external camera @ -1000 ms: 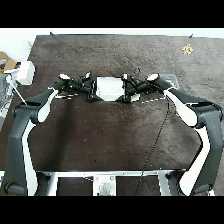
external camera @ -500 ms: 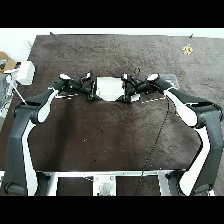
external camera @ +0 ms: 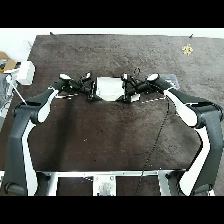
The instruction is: Fold the box and place the chain.
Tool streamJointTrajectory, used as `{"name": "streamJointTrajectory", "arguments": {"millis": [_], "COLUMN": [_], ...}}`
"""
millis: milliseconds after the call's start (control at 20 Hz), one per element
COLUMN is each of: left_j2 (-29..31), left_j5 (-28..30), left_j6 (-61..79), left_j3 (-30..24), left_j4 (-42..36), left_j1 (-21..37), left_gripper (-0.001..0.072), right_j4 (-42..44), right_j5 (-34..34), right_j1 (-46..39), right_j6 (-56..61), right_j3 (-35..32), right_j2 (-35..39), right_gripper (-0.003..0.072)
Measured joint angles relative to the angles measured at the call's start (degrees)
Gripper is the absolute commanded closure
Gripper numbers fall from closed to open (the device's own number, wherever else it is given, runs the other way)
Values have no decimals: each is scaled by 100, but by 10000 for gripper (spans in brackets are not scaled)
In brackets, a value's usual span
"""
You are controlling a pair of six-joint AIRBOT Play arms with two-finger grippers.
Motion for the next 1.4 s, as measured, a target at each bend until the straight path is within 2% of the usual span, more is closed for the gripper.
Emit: {"name": "streamJointTrajectory", "arguments": {"millis": [850, 900, 950, 1000, 1250, 1400], "left_j2": [0, 0, 0, 0, -2, -2], "left_j5": [-9, -11, -15, -28, -33, -39], "left_j6": [7, 7, 7, 9, 0, -2], "left_j3": [0, 0, 0, 0, 0, 0], "left_j4": [-22, -22, -22, -22, -26, -22], "left_j1": [0, 0, 0, 0, 2, 11], "left_gripper": [484, 484, 484, 484, 483, 483], "right_j4": [0, 0, -7, -28, -203, -715], "right_j5": [0, 2, 0, 2, 37, 81], "right_j1": [0, 0, -2, -17, -179, -221], "right_j6": [0, 0, 11, 17, 739, 1327], "right_j3": [0, 0, 0, -2, -7, -7], "right_j2": [2, 4, 15, 33, 234, 481], "right_gripper": [289, 278, 75, 1, 0, 1]}}
